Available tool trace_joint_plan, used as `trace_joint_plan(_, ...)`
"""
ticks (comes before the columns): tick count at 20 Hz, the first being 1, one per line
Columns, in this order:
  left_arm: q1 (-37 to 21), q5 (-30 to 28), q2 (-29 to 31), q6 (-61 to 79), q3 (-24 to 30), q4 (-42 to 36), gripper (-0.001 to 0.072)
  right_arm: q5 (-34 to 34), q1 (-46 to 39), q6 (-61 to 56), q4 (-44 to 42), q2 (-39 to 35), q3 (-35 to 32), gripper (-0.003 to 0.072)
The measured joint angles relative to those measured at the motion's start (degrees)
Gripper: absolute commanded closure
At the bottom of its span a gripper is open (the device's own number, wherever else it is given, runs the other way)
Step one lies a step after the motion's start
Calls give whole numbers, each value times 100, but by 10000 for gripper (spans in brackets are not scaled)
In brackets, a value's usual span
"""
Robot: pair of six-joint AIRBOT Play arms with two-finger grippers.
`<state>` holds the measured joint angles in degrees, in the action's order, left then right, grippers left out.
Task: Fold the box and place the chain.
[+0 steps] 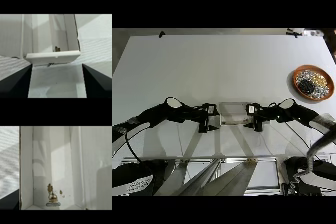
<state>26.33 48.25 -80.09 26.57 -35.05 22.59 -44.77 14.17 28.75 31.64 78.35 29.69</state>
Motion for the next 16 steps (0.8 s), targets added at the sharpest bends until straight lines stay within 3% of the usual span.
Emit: trace_joint_plan(16,243,-326,-245,-468,-186,-258,5,2,0,-2,0,0,0,275)
